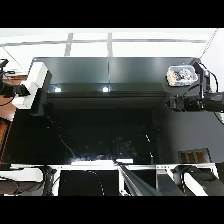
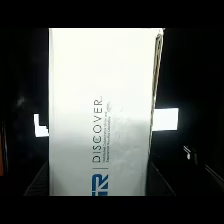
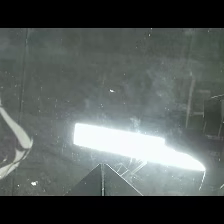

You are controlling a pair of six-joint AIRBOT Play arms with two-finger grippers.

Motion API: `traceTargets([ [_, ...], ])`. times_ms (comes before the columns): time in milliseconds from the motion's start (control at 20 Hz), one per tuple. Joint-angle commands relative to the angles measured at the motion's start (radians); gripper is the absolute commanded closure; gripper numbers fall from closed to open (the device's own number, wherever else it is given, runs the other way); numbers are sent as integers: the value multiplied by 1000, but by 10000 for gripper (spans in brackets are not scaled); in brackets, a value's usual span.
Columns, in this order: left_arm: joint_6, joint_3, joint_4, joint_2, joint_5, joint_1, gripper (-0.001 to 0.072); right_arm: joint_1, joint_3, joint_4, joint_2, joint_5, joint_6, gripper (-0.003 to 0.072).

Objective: Fold the box and place the chain.

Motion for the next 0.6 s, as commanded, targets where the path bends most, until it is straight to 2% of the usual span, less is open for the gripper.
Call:
traceTargets([
  [0, 20, 9, -22, -17, 8, -1, 432, 0, 0, 4, 1, -7, 0, 670],
  [50, 20, 10, -39, -17, 8, -1, 432, 0, 0, 4, 1, -7, 0, 670],
  [100, 20, 10, -54, -17, 10, -1, 381, 0, 0, 5, 1, -8, 0, 670],
  [150, 20, 10, -75, -16, 5, -4, 152, 0, 0, 7, 1, -9, 0, 670],
  [200, 19, 11, -93, -14, -5, -10, -8, 0, 0, 8, 1, -13, 0, 670],
  [400, -19, 93, -59, 5, -47, -53, -8, 0, 0, 14, 1, -27, 0, 670],
  [550, -224, 247, -60, 29, -73, -71, 8, 2, -6, 45, 0, -43, -1, 670],
])
